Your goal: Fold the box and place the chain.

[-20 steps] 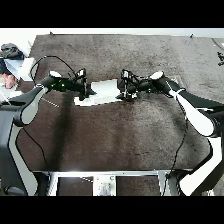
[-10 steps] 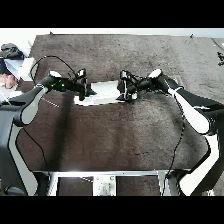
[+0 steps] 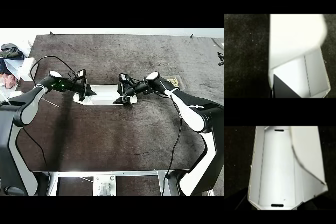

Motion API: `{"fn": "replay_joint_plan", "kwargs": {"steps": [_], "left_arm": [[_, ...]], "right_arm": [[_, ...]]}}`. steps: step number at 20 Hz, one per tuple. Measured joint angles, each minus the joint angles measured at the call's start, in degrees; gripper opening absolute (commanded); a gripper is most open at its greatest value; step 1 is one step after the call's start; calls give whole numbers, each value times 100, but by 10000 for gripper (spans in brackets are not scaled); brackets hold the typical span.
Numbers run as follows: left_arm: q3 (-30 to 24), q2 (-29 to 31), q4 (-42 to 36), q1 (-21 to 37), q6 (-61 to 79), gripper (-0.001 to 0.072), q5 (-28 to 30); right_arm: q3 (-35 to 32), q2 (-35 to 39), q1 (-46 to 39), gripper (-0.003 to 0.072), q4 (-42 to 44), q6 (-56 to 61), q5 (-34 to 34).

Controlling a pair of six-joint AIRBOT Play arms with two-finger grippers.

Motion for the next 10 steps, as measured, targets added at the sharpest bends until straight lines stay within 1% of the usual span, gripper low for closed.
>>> {"fn": "replay_joint_plan", "kwargs": {"steps": [10], "left_arm": [[0, 0, 0, -2, -9, 13, 13]], "right_arm": [[7, -195, -26, 596, 2, -17, -11]]}}
